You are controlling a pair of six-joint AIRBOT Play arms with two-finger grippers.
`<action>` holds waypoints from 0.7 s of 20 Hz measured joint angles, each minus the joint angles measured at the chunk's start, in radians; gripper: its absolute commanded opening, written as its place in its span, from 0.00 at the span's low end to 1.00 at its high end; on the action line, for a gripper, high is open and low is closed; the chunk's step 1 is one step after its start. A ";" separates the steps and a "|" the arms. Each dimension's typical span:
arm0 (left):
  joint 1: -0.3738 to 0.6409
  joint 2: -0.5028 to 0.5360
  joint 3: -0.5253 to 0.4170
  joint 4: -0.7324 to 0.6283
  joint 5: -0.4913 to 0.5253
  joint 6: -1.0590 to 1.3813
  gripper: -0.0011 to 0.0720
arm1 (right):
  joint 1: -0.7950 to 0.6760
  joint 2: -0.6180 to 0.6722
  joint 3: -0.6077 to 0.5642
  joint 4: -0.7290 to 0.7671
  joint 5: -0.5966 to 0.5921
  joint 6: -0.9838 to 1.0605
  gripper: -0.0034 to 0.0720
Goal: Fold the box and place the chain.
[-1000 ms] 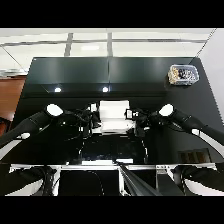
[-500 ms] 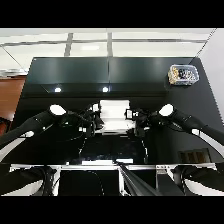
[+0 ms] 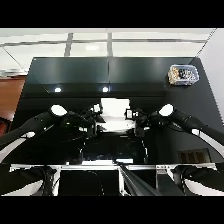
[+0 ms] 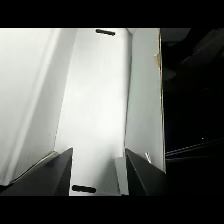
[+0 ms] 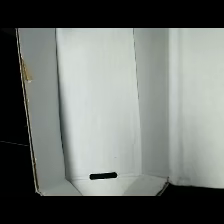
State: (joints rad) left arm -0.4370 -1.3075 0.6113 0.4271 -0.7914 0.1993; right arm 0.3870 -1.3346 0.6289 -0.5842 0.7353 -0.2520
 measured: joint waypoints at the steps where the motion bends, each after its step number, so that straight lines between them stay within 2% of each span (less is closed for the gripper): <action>1: 0.000 0.000 0.000 0.004 0.004 -0.003 0.27 | 0.000 0.000 0.000 0.000 0.000 0.000 0.69; 2: 0.000 0.000 0.000 0.005 0.005 -0.003 0.42 | 0.000 0.000 0.000 0.000 0.000 0.000 0.69; 3: 0.000 0.000 0.000 0.004 0.003 -0.003 0.32 | 0.000 0.000 0.000 0.000 0.000 0.000 0.69; 4: 0.000 0.000 0.000 0.004 0.003 -0.004 0.06 | 0.000 0.000 0.000 0.000 0.000 0.000 0.69; 9: 0.028 0.042 0.005 0.080 -0.039 -0.079 0.05 | 0.000 0.000 0.000 0.000 0.000 0.000 0.69; 14: 0.157 0.198 0.007 0.314 -0.114 -0.477 0.05 | 0.000 0.000 0.000 0.000 0.000 0.000 0.69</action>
State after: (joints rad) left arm -0.2798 -1.1095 0.6186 0.7410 -0.9051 -0.2779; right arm 0.3870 -1.3346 0.6285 -0.5842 0.7353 -0.2516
